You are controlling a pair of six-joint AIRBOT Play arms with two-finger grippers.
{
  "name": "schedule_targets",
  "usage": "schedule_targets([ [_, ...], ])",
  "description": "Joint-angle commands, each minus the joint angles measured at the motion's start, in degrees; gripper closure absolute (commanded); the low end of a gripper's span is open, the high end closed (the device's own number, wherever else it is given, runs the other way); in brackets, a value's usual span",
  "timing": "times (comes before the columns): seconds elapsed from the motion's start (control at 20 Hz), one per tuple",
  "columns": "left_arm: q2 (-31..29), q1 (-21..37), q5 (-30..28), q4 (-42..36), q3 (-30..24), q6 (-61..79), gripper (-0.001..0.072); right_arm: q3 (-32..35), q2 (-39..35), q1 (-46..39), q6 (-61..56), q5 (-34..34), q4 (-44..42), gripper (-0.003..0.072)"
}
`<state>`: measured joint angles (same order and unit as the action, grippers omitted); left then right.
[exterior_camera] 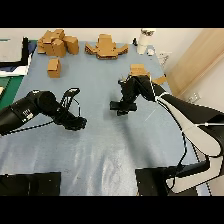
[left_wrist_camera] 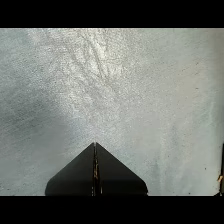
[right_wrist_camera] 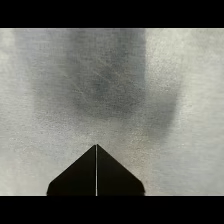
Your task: Fold the box.
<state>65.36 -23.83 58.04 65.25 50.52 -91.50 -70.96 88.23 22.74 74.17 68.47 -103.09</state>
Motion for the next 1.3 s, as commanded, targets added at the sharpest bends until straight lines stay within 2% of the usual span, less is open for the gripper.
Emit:
schedule_targets([
  [0.0,0.0,0.0,0.0,0.0,0.0,0.0,0.0700,0.0,0.0,0.0,0.0,0.0,0.0,0.0682],
  [0.2,0.0,0.0,0.0,0.0,0.0,0.0,0.0700,-0.8,0.0,-0.8,2.4,-0.5,0.3,0.0678],
  [0.25,0.0,0.0,0.0,0.0,0.0,0.0,0.0700,-1.9,0.0,-1.9,3.5,-0.4,0.4,0.0552],
  [0.3,0.0,0.0,0.0,0.0,0.0,0.0,0.0700,-3.5,0.0,-3.7,5.1,-0.4,0.5,0.0471],
  [0.5,0.0,0.0,0.0,0.0,0.0,0.0,0.0700,-13.7,0.9,-17.1,8.7,-0.3,2.1,0.0471],
  [0.55,0.0,0.0,0.0,0.0,0.0,0.0,0.0700,-16.5,1.7,-21.2,9.6,-0.3,2.1,0.0437],
  [0.6,0.0,0.0,0.0,0.0,0.0,0.0,0.0700,-19.0,2.8,-25.6,10.7,-0.8,1.9,0.0275],
  [0.65,0.0,0.0,0.0,0.0,0.0,0.0,0.0700,-21.0,4.2,-29.3,12.2,-1.5,1.1,0.0197],
  [0.75,0.0,0.0,0.0,0.0,0.0,0.0,0.0700,-23.9,7.8,-36.2,14.9,-4.0,-1.8,0.0197],
  [0.9,0.0,0.0,0.0,0.0,0.0,0.0,0.0700,-27.7,13.7,-42.2,17.0,-9.4,-5.5,0.0196],
  [1.05,0.0,0.0,0.0,0.0,0.0,0.0,0.0700,-32.0,18.9,-44.1,17.8,-16.1,-6.1,0.0197],
  [1.25,0.0,0.0,0.0,0.0,0.0,0.0,0.0700,-37.4,25.9,-44.1,18.4,-18.1,-6.2,0.0196],
])
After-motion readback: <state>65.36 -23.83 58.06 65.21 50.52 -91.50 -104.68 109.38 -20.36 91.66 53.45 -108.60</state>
